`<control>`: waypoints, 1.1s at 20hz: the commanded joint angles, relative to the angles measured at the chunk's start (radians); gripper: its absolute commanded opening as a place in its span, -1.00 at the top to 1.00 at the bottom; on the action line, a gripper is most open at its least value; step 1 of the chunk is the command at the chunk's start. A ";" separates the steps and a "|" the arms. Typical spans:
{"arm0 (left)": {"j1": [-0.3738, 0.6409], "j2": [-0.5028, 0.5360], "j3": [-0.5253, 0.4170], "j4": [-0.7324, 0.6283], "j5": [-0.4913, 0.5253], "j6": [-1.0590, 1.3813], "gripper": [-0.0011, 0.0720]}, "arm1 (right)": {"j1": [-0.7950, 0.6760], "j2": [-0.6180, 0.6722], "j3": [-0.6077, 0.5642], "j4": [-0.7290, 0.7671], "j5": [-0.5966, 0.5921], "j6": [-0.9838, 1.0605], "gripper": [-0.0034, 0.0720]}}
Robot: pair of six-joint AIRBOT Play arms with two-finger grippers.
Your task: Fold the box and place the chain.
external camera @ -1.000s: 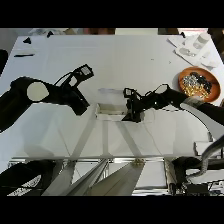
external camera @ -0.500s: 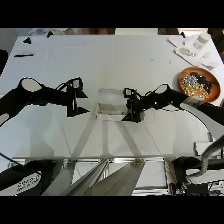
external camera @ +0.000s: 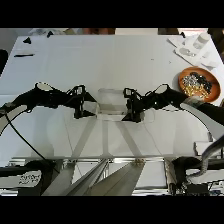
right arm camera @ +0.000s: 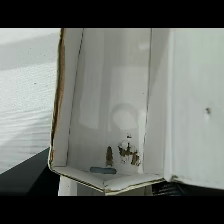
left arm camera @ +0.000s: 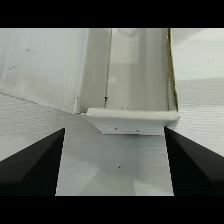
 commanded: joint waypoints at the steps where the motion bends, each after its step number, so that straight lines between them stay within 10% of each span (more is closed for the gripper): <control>1: 0.002 -0.048 0.039 -0.006 -0.039 0.033 -0.95 | 0.000 0.000 0.000 0.000 0.000 0.000 -0.01; 22: -0.034 -0.082 0.076 0.026 -0.109 0.029 -0.94 | 0.000 0.000 0.000 0.000 0.000 0.000 -0.01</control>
